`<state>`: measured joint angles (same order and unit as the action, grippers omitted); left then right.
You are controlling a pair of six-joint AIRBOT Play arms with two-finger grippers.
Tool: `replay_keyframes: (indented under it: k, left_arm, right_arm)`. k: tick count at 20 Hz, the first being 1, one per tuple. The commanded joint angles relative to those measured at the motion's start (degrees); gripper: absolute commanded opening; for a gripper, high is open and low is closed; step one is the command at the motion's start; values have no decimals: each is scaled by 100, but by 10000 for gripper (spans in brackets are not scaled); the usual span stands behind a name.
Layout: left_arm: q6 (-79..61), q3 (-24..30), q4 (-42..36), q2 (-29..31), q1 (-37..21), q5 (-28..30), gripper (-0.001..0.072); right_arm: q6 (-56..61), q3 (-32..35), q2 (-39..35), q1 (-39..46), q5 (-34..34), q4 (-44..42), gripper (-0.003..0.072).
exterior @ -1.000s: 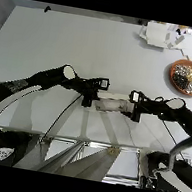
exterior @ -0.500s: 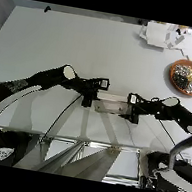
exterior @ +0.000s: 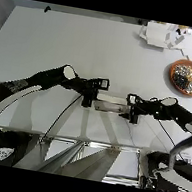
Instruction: Fold the box and place the chain.
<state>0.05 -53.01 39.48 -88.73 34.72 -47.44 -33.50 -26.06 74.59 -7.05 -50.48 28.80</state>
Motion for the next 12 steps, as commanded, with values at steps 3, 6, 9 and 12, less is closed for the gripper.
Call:
replay_keyframes:
  k: [3, 6, 9, 12]
  left_arm:
    - [2, 2, 0, 0, 2, 9, 10]
    - [2, 2, 0, 0, 0, 7, 10]
    - [2, 2, 0, 0, 0, 9, 10]
    - [2, 2, 0, 0, 0, 7, 10]
  right_arm:
    - [-2, -2, 57, -2, 57, 31, 394]
    - [-2, -2, 57, -2, 57, 31, 392]
    - [-2, -2, 52, -4, 55, 11, 409]
    - [0, -2, 52, -2, 46, 0, 410]
